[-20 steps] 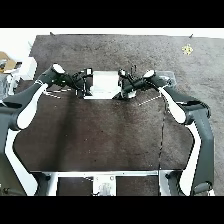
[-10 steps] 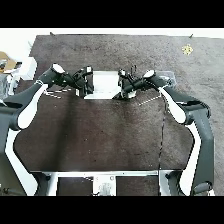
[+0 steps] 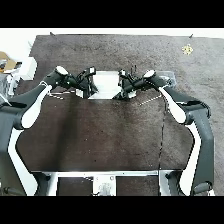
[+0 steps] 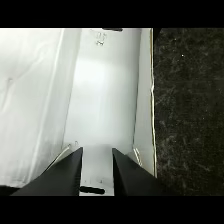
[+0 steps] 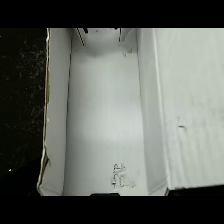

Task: Fold the box and place the chain.

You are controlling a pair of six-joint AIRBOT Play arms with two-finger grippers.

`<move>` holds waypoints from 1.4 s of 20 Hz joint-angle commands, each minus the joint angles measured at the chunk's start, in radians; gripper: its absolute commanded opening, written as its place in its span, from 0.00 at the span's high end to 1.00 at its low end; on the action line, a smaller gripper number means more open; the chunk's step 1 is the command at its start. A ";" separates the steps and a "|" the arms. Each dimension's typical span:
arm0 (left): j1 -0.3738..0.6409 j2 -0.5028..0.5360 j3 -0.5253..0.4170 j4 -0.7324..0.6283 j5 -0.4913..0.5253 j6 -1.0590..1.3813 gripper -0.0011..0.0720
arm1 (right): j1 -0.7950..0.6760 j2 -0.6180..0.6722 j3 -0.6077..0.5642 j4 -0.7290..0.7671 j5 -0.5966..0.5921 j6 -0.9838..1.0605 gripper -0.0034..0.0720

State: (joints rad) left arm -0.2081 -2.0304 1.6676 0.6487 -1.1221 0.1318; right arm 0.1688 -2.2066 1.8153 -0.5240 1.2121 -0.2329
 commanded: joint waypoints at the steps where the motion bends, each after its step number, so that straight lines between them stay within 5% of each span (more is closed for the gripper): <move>1: -0.002 -0.003 0.000 -0.006 0.005 0.004 0.43 | 0.001 -0.001 0.000 0.001 0.000 0.001 0.45; 2: -0.002 -0.003 0.000 -0.006 0.005 0.001 0.27 | 0.001 -0.001 0.000 0.001 0.000 0.001 0.45; 5: -0.002 -0.003 0.000 -0.005 0.003 0.000 0.22 | 0.001 -0.001 0.000 0.001 0.000 0.001 0.45; 6: -0.002 -0.003 0.000 -0.005 0.003 0.000 0.06 | 0.001 -0.001 0.000 0.001 0.000 0.001 0.45; 7: -0.002 -0.003 0.000 -0.005 0.004 -0.003 0.00 | 0.001 -0.001 0.000 0.001 0.000 0.001 0.45; 10: -0.002 -0.003 0.000 -0.004 0.004 -0.005 0.00 | 0.001 -0.001 0.000 0.001 0.000 0.001 0.45; 11: -0.002 -0.003 0.000 -0.003 0.005 -0.020 0.03 | 0.001 -0.001 0.000 0.001 0.000 0.001 0.45; 13: 0.000 -0.003 0.000 0.031 0.012 -0.057 0.45 | 0.001 0.000 0.000 0.001 0.000 0.001 0.45; 17: 0.031 0.023 0.006 0.071 -0.014 -0.159 0.97 | 0.001 0.000 0.000 0.001 0.000 0.001 0.45; 28: 0.196 0.179 0.175 0.235 -0.161 -1.088 0.97 | 0.001 -0.001 0.000 0.001 0.000 0.001 0.45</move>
State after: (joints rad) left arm -0.0601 -1.8721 1.8122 0.8509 -1.2366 -0.6621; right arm 0.1692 -2.2066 1.8153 -0.5232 1.2121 -0.2317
